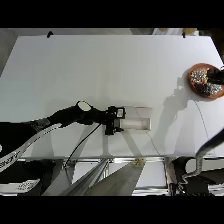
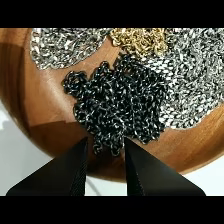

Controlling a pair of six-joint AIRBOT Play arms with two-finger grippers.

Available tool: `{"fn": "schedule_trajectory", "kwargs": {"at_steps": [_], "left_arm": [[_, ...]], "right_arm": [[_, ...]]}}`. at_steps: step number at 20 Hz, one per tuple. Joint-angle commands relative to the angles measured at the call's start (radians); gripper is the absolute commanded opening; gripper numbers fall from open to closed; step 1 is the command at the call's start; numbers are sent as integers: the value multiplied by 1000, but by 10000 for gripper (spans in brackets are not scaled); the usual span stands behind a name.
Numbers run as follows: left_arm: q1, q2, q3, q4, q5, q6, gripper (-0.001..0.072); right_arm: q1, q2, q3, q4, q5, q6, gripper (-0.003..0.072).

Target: Fold the box and place the chain.

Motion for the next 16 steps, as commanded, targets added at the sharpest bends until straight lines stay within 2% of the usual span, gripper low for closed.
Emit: {"fn": "schedule_trajectory", "kwargs": {"at_steps": [1,16], "left_arm": [[0,0,1,0,0,0,233],[0,0,1,0,0,1,233]], "right_arm": [[-12,-41,1,16,-16,-2,226],[-12,-94,1,-9,-43,-2,211]]}}
